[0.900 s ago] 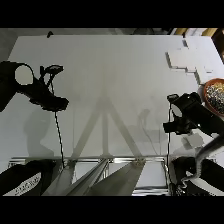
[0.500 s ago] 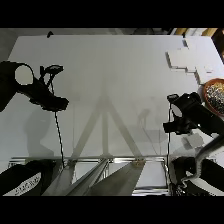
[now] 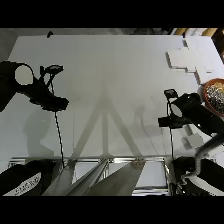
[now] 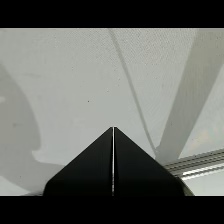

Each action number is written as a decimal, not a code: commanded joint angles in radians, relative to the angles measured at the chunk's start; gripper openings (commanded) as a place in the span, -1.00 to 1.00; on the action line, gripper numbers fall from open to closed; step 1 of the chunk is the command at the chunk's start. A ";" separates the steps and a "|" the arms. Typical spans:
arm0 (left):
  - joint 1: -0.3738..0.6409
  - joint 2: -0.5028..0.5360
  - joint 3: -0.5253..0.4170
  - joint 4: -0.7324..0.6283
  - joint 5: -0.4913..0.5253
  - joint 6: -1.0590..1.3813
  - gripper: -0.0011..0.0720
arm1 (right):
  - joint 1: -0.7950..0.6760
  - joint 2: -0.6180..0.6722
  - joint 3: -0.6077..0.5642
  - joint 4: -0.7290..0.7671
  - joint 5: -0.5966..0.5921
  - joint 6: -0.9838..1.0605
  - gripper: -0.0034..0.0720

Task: Fold the box and place the chain.

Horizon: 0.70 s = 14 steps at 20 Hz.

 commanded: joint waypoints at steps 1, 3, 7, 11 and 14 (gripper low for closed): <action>0.001 0.001 0.000 0.000 0.000 0.000 -0.95 | -0.001 0.000 0.046 -0.005 -0.044 -0.227 -0.86; 0.001 0.001 0.000 0.000 0.000 0.000 -0.95 | -0.047 -0.001 0.120 -0.237 0.013 -0.303 -0.87; 0.001 0.001 0.000 0.000 0.000 0.000 -0.95 | -0.465 -0.005 0.290 -0.444 0.006 -0.452 -0.87; 0.001 0.001 0.000 0.000 0.000 0.000 -0.95 | -0.919 -0.037 0.320 -0.371 -0.108 -0.478 -0.87; 0.001 0.001 0.000 0.000 0.000 0.000 -0.95 | -1.130 -0.132 0.336 -0.309 -0.097 -0.627 0.04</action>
